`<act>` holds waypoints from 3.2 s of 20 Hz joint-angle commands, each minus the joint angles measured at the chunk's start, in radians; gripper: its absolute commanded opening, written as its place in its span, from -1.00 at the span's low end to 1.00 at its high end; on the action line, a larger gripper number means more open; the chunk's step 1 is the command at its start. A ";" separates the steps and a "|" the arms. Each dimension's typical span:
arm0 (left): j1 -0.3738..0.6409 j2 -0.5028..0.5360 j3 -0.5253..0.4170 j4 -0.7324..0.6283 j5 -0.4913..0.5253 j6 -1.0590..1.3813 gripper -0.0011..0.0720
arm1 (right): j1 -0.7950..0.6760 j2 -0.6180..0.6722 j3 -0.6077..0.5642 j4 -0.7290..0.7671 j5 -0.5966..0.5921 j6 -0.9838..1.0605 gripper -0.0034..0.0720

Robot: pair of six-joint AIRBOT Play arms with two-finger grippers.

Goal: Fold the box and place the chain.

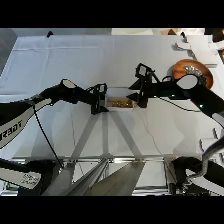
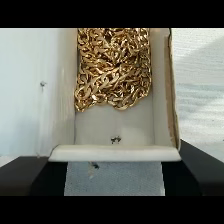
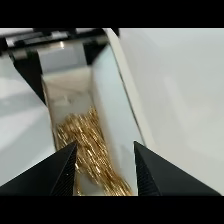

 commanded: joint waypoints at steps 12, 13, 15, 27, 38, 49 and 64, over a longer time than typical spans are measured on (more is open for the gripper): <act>0.000 0.000 0.000 0.000 0.000 0.000 -0.27 | -0.180 -0.236 0.001 -0.007 0.081 -0.496 0.54; 0.000 0.000 0.000 0.000 0.000 0.000 -0.27 | -0.180 -0.249 0.001 -0.008 0.082 -0.496 0.54; 0.000 0.000 0.000 0.000 0.000 0.000 -0.27 | -0.180 -0.277 0.001 -0.008 0.084 -0.496 0.54; 0.000 0.000 0.000 0.000 0.000 0.000 -0.27 | -0.096 -0.358 0.001 -0.063 0.079 -0.494 0.54; 0.000 0.000 0.000 0.000 0.000 0.000 -0.27 | -0.092 -0.354 0.001 -0.171 0.024 -0.406 -0.88; 0.000 0.000 0.000 0.000 0.000 0.000 -0.27 | -0.092 -0.142 0.001 -0.189 0.095 -0.145 -0.88; 0.000 0.000 0.000 0.000 0.000 0.000 -0.27 | 0.158 -0.006 0.001 0.076 -0.137 -0.064 -0.88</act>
